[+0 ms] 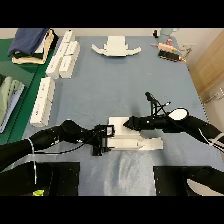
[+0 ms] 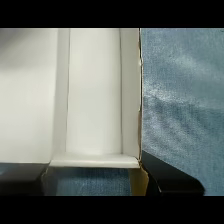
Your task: Fold the box.
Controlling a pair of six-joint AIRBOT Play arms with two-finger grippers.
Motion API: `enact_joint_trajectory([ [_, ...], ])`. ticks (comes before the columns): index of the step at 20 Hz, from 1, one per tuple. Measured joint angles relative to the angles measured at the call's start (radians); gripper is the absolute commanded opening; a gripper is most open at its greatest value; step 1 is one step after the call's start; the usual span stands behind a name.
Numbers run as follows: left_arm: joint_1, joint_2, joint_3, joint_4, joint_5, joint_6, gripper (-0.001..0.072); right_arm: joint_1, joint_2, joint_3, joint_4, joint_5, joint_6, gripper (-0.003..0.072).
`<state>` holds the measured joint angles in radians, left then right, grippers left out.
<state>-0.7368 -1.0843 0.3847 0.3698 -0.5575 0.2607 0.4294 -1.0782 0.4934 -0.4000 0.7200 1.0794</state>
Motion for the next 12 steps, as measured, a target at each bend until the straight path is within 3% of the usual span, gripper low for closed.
enact_joint_trajectory([
  [12,0.0,0.0,0.0,0.0,0.0,0.0,0.0409,0.002,-0.06,0.013,-0.072,0.008,-0.043,0.012],
])
